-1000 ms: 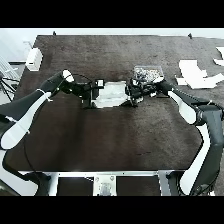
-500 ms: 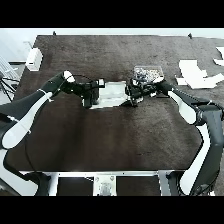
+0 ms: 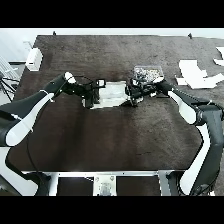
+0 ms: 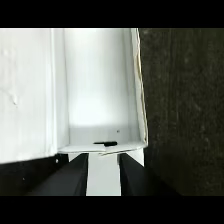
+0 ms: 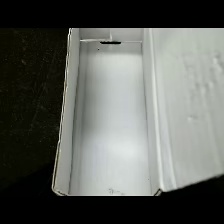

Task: Fold the box and place the chain.

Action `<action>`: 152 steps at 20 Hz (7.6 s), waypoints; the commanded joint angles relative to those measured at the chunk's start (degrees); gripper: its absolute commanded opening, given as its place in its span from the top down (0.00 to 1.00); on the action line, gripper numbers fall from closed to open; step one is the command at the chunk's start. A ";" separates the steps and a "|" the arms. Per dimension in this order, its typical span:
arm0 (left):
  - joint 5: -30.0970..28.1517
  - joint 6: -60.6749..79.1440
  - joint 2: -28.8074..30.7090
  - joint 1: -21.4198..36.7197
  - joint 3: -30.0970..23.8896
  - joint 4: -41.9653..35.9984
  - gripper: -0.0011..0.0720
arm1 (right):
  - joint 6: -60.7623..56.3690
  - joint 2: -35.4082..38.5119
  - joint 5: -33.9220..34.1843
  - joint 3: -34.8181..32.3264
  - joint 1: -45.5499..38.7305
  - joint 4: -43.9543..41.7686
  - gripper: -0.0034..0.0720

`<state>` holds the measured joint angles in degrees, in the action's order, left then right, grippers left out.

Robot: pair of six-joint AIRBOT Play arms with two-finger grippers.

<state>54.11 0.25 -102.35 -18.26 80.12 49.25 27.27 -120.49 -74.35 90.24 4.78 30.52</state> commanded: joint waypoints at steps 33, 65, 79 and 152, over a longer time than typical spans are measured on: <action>13.86 -7.91 6.47 10.62 -0.02 -9.07 0.96 | -0.02 0.00 -0.02 -0.02 0.02 -0.02 0.48; -4.90 -50.36 10.47 16.09 -26.08 -25.38 0.96 | -0.02 0.00 -0.02 -0.02 0.02 -0.02 0.48; -0.90 -51.25 5.81 9.97 -14.53 -25.94 0.74 | 0.00 0.00 -0.02 -0.02 0.02 -0.02 0.48; 3.10 -109.98 2.14 -6.82 5.68 16.09 0.49 | -0.02 0.00 -0.02 -0.02 0.02 -0.02 0.48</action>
<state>55.27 -107.96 -99.20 -24.77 84.55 63.57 27.24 -120.49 -74.35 90.24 4.78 30.52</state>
